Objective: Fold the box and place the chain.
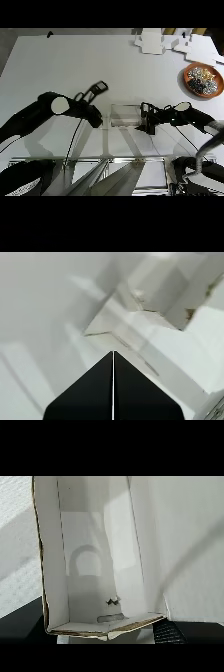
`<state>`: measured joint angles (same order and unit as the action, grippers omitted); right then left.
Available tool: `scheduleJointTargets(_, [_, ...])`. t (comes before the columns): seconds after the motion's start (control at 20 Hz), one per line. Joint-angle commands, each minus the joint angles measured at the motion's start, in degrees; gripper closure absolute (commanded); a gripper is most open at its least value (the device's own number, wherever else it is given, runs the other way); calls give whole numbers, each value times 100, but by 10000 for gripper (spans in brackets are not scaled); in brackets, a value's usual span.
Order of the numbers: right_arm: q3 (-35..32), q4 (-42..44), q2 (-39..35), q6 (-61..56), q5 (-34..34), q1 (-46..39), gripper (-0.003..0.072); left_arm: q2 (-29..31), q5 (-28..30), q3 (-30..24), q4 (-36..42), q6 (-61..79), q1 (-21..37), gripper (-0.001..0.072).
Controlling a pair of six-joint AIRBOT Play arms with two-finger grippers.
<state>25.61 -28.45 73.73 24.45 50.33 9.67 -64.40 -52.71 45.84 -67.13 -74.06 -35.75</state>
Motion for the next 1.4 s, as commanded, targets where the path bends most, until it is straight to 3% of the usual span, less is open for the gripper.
scheduleJointTargets(0.0, [0, 0, -4, 4, 2, 2, 277, 98, -125, -35, -713, -2133, 271, 708])
scheduleJointTargets(0.25, [0, -2, -4, 4, 2, 2, 277, -417, -122, -214, -651, -2959, 391, 709])
scheduleJointTargets(0.55, [0, 0, -4, 4, 2, 2, 277, -1366, 136, -227, 411, -2439, 317, 708])
scheduleJointTargets(1.05, [0, 0, -4, 4, 2, 2, 277, -1305, 251, -227, 2063, -942, 243, 705])
scheduleJointTargets(1.35, [0, 0, -4, 4, 2, 2, 277, -1075, 326, -225, 2146, -931, 155, 699])
